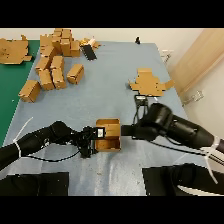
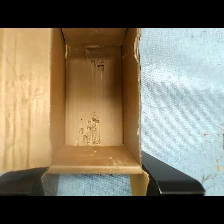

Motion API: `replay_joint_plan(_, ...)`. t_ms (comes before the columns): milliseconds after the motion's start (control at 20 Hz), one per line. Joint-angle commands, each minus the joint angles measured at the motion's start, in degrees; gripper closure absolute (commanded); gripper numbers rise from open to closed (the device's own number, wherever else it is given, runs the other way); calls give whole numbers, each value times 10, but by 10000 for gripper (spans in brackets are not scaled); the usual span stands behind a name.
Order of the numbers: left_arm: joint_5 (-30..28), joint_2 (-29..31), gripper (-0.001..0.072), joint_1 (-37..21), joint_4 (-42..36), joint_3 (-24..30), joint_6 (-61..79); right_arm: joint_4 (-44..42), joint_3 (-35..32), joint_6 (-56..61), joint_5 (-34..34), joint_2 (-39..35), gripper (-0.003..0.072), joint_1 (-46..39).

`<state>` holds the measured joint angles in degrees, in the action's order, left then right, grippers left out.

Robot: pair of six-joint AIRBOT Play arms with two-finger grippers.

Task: Fold the box.

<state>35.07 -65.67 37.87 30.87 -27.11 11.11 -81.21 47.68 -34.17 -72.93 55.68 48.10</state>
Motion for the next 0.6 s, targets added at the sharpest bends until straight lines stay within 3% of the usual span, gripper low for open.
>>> replay_joint_plan(0, 0, 0, 272, 0, 0, 0, 0, -167, -101, -225, 191, -60, 685, -155)
replay_joint_plan(100, 0, 0, 273, 0, 0, 0, 0, -413, -139, -509, 249, -40, 685, -299)
replay_joint_plan(250, 0, 0, 272, 0, 0, 0, 0, -711, -120, -857, 153, 77, 685, -440)
replay_joint_plan(350, 0, 0, 273, 0, 0, 0, 0, -757, -71, -925, 85, 163, 684, -452)
replay_joint_plan(550, 0, 0, 273, 0, 0, 0, 0, -773, 35, -964, -12, 280, 685, -409)
